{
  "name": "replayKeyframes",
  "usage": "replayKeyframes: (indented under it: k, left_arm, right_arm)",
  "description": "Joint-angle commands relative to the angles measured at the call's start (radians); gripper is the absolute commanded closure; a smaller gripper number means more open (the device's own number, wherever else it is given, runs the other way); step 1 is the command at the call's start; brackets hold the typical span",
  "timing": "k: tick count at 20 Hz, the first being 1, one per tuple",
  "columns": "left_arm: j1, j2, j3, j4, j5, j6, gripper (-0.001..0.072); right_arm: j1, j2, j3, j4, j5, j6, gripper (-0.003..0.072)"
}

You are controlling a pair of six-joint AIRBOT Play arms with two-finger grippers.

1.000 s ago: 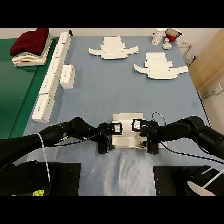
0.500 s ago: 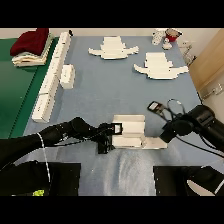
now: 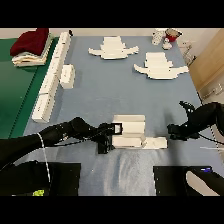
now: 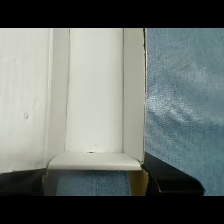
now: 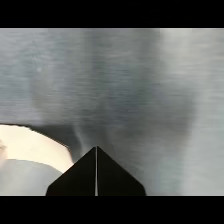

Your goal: Fold the box.

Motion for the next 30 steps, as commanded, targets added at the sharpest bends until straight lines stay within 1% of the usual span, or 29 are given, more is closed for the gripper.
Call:
replayKeyframes:
  k: [1,5,8,11,14,15,17,18,21,23,25,27,30]
  left_arm:
    - [0.000,0.000,0.001,0.000,0.001,0.000,0.0240]
    - [0.000,0.000,0.001,0.000,0.001,0.000,0.0240]
    - [0.000,0.000,0.001,0.000,0.001,0.000,0.0240]
    - [0.000,0.000,0.001,0.000,0.001,0.000,0.0240]
    - [0.000,0.000,0.001,0.000,0.001,0.000,0.0240]
    - [0.000,0.000,0.001,0.000,0.001,0.000,0.0240]
    - [0.000,0.000,0.001,0.000,0.001,0.000,0.0240]
    - [0.000,0.000,0.001,0.000,0.001,0.000,0.0240]
    - [0.000,0.000,0.001,0.000,0.001,0.000,0.0240]
    - [0.000,0.000,0.001,0.000,0.001,0.000,0.0240]
    - [0.000,0.000,0.001,0.000,0.001,0.000,0.0240]
    - [0.000,0.000,0.001,0.000,0.001,0.000,0.0240]
    - [0.000,0.000,0.001,0.000,0.001,0.000,0.0240]
  right_arm:
    - [-0.059,-0.039,-0.055,0.203,0.025,-0.057,0.0682]
    - [0.002,-0.035,-0.087,0.240,0.030,-0.057,0.0682]
    - [0.080,-0.035,-0.087,0.302,0.034,-0.057,0.0682]
    - [0.164,-0.035,-0.085,0.314,0.054,-0.056,0.0682]
    - [0.206,-0.027,-0.058,0.324,0.044,-0.056,0.0681]
    - [0.208,-0.015,-0.044,0.324,0.036,-0.056,0.0645]
    - [0.208,0.023,-0.013,0.323,0.014,-0.056,0.0401]
    - [0.208,0.045,-0.003,0.323,0.006,-0.056,0.0381]
    - [0.208,0.090,0.002,0.326,-0.007,-0.056,0.0379]
    - [0.210,0.097,0.000,0.336,-0.022,-0.056,0.0196]
    - [0.249,0.096,-0.012,0.338,-0.013,-0.056,0.0196]
    - [0.324,0.095,-0.029,0.342,0.019,-0.056,0.0196]
    - [0.435,0.094,-0.029,0.332,0.130,-0.013,0.0196]
